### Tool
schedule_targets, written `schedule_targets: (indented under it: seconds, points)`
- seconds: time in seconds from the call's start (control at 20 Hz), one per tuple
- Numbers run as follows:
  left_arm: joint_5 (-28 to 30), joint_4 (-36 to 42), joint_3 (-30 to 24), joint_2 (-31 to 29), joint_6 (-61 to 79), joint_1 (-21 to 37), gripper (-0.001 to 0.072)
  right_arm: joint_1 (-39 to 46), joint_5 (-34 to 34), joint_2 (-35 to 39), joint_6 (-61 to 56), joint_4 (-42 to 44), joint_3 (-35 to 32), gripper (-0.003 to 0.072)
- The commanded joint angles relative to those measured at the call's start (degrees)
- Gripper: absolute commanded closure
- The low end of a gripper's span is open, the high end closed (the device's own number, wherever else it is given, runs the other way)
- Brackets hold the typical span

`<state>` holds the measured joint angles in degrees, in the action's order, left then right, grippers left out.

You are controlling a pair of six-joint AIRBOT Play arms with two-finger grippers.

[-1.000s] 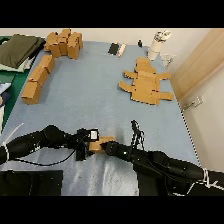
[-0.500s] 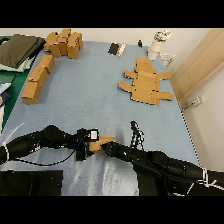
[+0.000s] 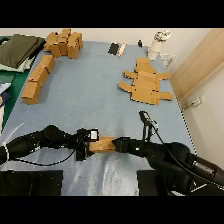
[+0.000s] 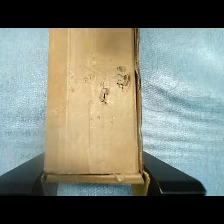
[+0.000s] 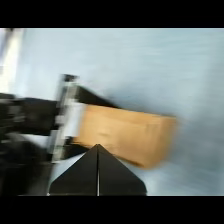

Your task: Fold the box.

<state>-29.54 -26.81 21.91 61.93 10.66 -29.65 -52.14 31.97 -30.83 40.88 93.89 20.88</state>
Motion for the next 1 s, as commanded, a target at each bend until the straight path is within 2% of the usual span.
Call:
schedule_targets:
  seconds: [0.0,0.1,0.35,0.7,0.95]
  points:
    - [0.04,0.00,0.04,-0.02,0.02,0.00,0.0178,10.29,31.76,0.63,-2.21,-10.19,5.57,0.0684]
    - [0.04,0.00,0.07,-0.02,0.02,0.00,0.0178,13.42,34.18,-2.01,0.74,-6.56,7.23,0.0684]
    - [0.02,0.02,0.15,-0.02,0.02,0.00,0.0178,13.49,23.78,-6.78,1.40,1.03,7.37,0.0684]
    - [-0.44,0.02,0.42,-0.07,-0.72,0.00,0.0179,13.49,19.52,-13.03,1.09,1.79,7.37,0.0684]
    - [-0.39,-0.66,1.38,-4.02,-12.63,1.03,0.0178,13.53,15.56,-13.86,0.07,1.46,7.37,0.0684]
